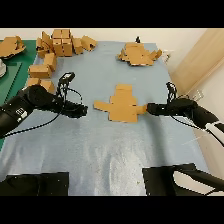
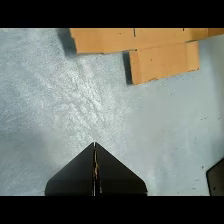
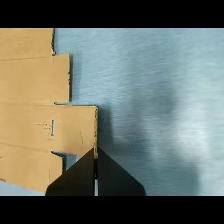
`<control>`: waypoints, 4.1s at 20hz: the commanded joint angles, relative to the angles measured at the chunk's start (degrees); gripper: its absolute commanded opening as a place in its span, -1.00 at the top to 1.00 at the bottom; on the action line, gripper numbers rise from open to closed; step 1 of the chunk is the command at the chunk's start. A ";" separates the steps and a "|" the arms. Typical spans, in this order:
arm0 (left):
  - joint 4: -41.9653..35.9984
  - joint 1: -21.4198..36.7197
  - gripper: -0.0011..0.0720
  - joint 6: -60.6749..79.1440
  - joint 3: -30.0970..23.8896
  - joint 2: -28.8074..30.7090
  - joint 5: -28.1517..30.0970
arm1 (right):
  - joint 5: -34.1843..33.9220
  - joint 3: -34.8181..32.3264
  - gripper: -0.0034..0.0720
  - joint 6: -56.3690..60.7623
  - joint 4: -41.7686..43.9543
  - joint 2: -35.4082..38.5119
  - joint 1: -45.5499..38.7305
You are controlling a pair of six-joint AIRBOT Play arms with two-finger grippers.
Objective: Fold the box.
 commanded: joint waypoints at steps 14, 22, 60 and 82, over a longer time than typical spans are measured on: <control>-3.87 8.46 0.94 4.31 -0.02 -0.31 -4.63 | -13.99 -5.25 0.01 12.44 -15.47 7.74 4.90; -3.85 8.46 0.94 4.31 -0.02 -0.33 -5.01 | -10.67 -0.17 0.01 10.86 -13.05 3.39 3.87; -30.82 19.87 -0.19 24.28 -1.40 -18.58 -15.28 | -7.61 -9.73 0.91 -14.21 6.08 17.40 19.50; -56.81 12.70 -0.11 48.78 -2.97 -31.87 -15.15 | -7.91 -10.86 0.90 -13.97 6.10 18.10 19.50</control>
